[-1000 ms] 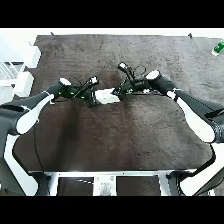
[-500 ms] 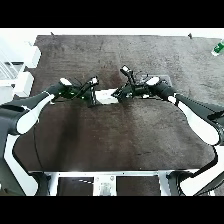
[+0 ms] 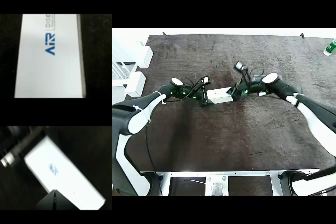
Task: Fold the box and place the chain.
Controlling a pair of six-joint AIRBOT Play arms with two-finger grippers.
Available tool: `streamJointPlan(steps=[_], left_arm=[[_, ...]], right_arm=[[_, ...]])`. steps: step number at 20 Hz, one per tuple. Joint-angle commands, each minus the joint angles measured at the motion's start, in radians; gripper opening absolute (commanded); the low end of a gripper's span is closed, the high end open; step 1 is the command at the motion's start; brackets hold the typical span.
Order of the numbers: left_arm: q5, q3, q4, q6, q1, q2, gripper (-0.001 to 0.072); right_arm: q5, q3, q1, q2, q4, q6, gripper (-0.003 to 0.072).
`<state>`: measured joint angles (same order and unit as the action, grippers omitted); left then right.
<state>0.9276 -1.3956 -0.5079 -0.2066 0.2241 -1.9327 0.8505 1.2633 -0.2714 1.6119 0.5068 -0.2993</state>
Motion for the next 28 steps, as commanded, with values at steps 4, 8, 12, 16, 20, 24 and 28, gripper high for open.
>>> streamJointPlan(steps=[4, 8, 12, 16, 20, 24, 28], left_arm=[[0.007, 0.000, -0.003, -0.003, 0.002, 0.000, 0.0467], [0.007, 0.000, -0.003, -0.003, 0.002, 0.000, 0.0466], [0.008, 0.000, -0.003, -0.003, 0.002, 0.000, 0.0467], [0.007, 0.000, -0.002, -0.003, 0.002, 0.000, 0.0465], [0.003, 0.000, -0.009, 0.005, -0.001, 0.005, 0.0023], [-0.130, 0.000, -0.028, 0.156, -0.045, 0.081, 0.0019], [-0.236, 0.002, -0.030, 0.330, -0.179, 0.178, 0.0019]], right_arm=[[-0.037, -0.039, 0.001, -0.298, -0.047, -0.026, 0.0007], [-0.225, -0.240, 0.023, -0.566, -0.034, -0.068, 0.0007], [-0.440, -0.518, 0.103, -0.810, -0.035, -0.101, 0.0008], [-0.451, -0.693, 0.169, -0.913, -0.036, -0.113, 0.0009], [-0.450, -0.736, 0.174, -0.924, -0.036, -0.147, 0.0009], [-0.450, -0.736, 0.175, -0.924, -0.035, -0.146, 0.0009], [-0.450, -0.745, 0.175, -0.924, -0.035, -0.147, 0.0010]])
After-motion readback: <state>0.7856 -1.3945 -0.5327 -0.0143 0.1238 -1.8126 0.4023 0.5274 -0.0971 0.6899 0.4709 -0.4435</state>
